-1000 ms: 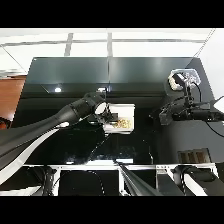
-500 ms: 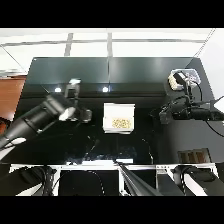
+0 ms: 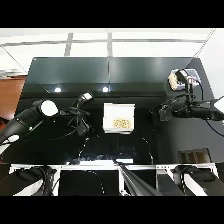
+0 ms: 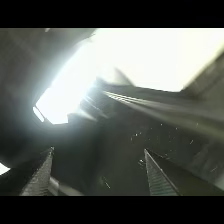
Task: Fold the box and place the chain.
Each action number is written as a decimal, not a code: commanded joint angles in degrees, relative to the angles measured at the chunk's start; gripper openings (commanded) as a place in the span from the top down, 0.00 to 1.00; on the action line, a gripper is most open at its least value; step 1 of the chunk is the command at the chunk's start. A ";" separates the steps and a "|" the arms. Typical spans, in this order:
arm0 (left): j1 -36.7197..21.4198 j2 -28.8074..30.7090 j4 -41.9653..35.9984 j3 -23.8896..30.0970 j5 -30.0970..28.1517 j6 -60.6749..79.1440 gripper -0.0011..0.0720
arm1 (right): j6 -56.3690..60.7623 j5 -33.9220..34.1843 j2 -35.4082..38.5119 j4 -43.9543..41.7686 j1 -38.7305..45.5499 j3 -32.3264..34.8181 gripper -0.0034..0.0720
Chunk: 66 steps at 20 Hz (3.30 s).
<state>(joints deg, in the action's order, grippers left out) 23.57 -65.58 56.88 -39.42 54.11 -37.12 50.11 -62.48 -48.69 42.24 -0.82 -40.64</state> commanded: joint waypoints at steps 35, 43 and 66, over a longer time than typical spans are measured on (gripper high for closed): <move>2.36 -15.12 -24.15 -3.76 -4.17 50.47 0.47 | 9.79 17.99 -2.27 0.33 -7.80 0.61 0.00; 2.36 -15.10 -24.33 -3.78 -5.84 50.23 0.47 | 0.11 29.00 -19.80 -6.01 -19.89 -2.32 0.00; 2.54 -15.12 -24.55 -3.78 -5.44 49.94 0.47 | -32.89 1.29 -19.74 6.03 -22.23 -10.99 0.00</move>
<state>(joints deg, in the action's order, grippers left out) 26.04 -80.71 32.32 -43.16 48.47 12.75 19.07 -60.58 -68.38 48.90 -22.59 -51.66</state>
